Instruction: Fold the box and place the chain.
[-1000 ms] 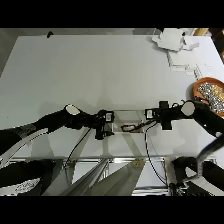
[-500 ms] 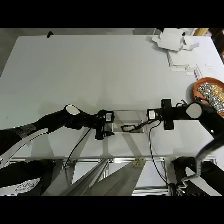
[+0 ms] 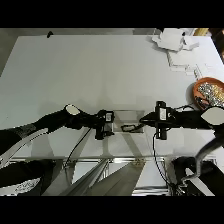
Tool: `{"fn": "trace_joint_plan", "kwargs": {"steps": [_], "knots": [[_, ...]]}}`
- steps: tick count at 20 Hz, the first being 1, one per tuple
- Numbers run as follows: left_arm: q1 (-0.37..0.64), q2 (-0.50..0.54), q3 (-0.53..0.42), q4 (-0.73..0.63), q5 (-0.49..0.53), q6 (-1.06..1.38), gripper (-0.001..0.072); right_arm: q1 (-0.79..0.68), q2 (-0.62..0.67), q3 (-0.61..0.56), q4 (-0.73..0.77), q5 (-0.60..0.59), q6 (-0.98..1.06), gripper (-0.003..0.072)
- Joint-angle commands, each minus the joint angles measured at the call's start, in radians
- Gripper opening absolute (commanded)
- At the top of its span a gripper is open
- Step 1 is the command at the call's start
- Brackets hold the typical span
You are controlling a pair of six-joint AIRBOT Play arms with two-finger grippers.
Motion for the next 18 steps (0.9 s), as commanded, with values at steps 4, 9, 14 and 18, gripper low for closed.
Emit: {"fn": "trace_joint_plan", "kwargs": {"steps": [4, 9, 14, 18], "knots": [[0.000, 0.000, 0.000, 0.000, 0.000, 0.000, 0.0273, 0.218, -0.006, 0.000, 0.121, -0.155, -0.028, 0.0017], [0.000, 0.000, 0.000, 0.000, 0.000, 0.000, 0.0273, 0.313, -0.084, 0.000, 0.117, -0.311, -0.026, 0.0018], [0.000, 0.000, 0.000, 0.000, 0.000, 0.000, 0.0273, 0.283, -0.088, 0.000, 0.027, -0.315, -0.027, 0.0204], [0.000, 0.000, 0.000, 0.000, 0.000, 0.000, 0.0273, 0.120, 0.040, 0.001, -0.173, -0.250, -0.026, 0.0201]]}}
